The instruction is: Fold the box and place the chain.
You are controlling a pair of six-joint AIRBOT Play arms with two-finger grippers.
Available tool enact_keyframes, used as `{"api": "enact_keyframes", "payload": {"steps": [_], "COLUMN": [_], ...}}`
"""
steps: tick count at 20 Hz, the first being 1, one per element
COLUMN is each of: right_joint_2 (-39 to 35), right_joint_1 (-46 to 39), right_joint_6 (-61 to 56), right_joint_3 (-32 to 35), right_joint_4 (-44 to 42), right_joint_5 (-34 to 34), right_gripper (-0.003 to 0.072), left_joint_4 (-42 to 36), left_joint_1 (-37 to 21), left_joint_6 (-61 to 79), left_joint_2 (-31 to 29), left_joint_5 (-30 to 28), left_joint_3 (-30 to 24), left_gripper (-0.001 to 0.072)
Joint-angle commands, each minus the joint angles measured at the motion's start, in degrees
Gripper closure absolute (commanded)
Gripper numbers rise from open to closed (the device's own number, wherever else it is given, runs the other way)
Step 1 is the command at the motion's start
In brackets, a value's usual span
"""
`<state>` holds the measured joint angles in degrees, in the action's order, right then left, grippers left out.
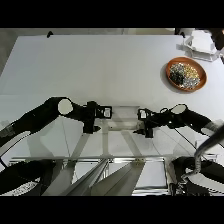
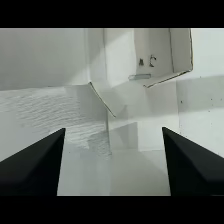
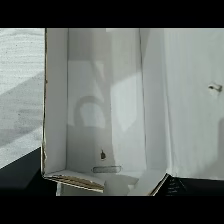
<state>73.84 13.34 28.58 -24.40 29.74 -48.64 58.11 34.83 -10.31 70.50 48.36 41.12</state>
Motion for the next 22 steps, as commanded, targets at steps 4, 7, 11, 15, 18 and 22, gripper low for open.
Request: {"api": "enact_keyframes", "payload": {"steps": [4, 7, 11, 15, 18, 22], "right_joint_2": [0.0, 0.0, 0.0, 0.0, 0.0, 0.0], "right_joint_1": [0.0, 0.0, 0.0, 0.0, 0.0, 0.0], "right_joint_6": [0.0, 0.0, 0.0, 0.0, 0.0, 0.0], "right_joint_3": [0.0, 0.0, 0.0, 0.0, 0.0, 0.0], "right_joint_4": [0.0, 0.0, 0.0, 0.0, 0.0, 0.0], "right_joint_5": [0.0, 0.0, 0.0, 0.0, 0.0, 0.0], "right_gripper": [0.0281, 0.0281, 0.0281, 0.0281, 0.0281, 0.0281], "left_joint_4": [-5.7, -7.6, -10.0, -11.9, -14.1, -15.2], "left_joint_1": [0.0, 0.0, 0.3, 0.3, 0.3, 0.3], "left_joint_6": [9.4, 9.3, 9.3, 9.3, 9.5, 10.3], "left_joint_2": [2.0, 2.1, 3.3, 4.5, 4.8, 4.8], "left_joint_5": [-1.0, -1.6, -1.5, -1.5, -1.5, -1.4], "left_joint_3": [-2.0, -2.1, -2.1, -2.1, -2.1, -2.1], "left_gripper": [0.0094, 0.0144, 0.0320, 0.0325, 0.0451, 0.0451]}}
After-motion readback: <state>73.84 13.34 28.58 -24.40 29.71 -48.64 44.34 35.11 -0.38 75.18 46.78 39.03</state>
